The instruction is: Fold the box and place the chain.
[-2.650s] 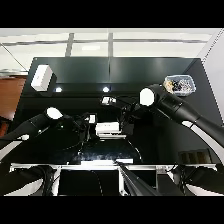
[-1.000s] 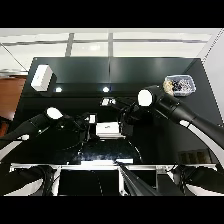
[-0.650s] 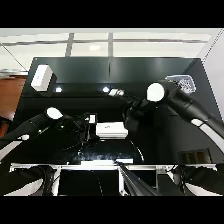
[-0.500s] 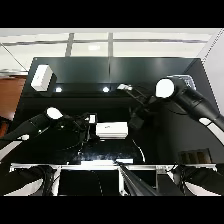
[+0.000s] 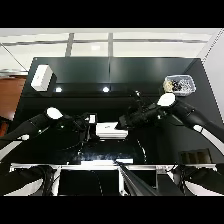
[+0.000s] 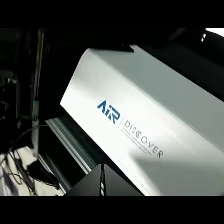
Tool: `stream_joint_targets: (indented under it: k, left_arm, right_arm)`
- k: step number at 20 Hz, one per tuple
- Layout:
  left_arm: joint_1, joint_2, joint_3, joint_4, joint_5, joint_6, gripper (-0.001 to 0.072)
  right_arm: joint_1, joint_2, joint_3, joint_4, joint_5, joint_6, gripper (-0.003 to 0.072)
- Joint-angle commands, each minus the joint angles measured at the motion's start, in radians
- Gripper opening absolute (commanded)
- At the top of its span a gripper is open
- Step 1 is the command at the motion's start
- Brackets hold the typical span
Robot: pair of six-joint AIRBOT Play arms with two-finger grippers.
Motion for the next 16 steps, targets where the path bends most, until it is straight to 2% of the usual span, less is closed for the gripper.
stream_joint_targets:
  k: [1, 9, 16]
  left_arm:
    - [0.000, 0.000, 0.000, 0.000, 0.000, 0.000, 0.0441]
    - [0.000, 0.000, 0.000, 0.000, 0.000, 0.000, 0.0441]
    - [0.000, 0.000, 0.000, 0.000, 0.000, 0.000, 0.0441]
  right_arm:
    - [0.024, -0.042, -0.020, 0.063, -0.060, 0.019, 0.0032]
    - [0.046, -0.055, -0.020, -0.122, -0.119, 0.137, 0.0031]
    - [0.095, -0.074, -0.020, -0.134, -0.154, 0.142, 0.0032]
